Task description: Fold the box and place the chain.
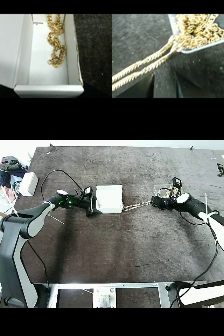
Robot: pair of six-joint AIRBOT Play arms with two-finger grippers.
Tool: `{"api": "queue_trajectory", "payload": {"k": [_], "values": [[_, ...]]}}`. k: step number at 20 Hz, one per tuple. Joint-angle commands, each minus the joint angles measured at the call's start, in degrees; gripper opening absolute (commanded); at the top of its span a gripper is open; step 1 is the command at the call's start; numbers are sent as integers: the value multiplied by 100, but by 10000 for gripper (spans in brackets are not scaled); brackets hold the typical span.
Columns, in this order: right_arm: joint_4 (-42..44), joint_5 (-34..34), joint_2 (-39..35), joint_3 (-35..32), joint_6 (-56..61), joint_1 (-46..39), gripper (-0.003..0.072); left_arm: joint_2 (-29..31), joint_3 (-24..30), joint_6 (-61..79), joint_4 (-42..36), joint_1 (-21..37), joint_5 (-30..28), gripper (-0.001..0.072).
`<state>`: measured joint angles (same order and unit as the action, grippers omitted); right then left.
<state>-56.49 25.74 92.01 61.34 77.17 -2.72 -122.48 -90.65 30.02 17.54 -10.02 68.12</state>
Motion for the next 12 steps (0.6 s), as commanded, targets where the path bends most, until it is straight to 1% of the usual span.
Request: {"api": "queue_trajectory", "payload": {"k": [1, 3, 4, 5, 6, 7, 8, 12], "values": [[125, -455, 293, 199, 85, 153, 282, 2, -4, 2, 2, -4, 0, 466], [153, -669, 308, 273, 94, 232, 281, 2, -4, 2, 2, -4, 0, 466], [210, -691, 328, 273, 142, 232, 263, 2, -4, 2, 2, -4, 0, 466], [234, -688, 363, 271, 208, 225, 171, 2, -4, 2, 2, -4, 2, 466], [240, -686, 387, 273, 223, 225, 151, 2, -4, 2, 2, -4, 0, 466], [271, -688, 402, 271, 221, 225, 148, 2, -4, 2, 2, -4, 0, 466], [286, -688, 400, 273, 223, 229, 15, 2, -4, 2, 2, -4, 0, 466], [398, -501, 175, 271, 210, 313, 13, 2, -4, 2, 2, -4, 4, 466]]}}
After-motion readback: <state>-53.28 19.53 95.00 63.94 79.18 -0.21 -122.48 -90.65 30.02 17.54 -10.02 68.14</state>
